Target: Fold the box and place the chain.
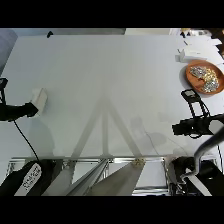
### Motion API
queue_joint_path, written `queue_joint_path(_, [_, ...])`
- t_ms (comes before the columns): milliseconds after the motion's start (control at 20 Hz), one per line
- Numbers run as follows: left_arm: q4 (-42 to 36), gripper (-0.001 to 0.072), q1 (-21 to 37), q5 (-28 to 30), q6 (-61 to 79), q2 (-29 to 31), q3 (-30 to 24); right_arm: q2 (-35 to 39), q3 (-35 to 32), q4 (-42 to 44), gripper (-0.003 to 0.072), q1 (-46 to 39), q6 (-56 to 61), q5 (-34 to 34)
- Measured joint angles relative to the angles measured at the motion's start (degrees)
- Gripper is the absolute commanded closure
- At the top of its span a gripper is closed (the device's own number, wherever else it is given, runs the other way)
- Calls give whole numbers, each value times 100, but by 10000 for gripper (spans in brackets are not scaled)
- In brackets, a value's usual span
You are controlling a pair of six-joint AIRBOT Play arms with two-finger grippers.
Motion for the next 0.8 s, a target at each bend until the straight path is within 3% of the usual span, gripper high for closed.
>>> queue_joint_path(800, [4,11,-518,-24,24,295,0,0,0,0,663,0,0,0])
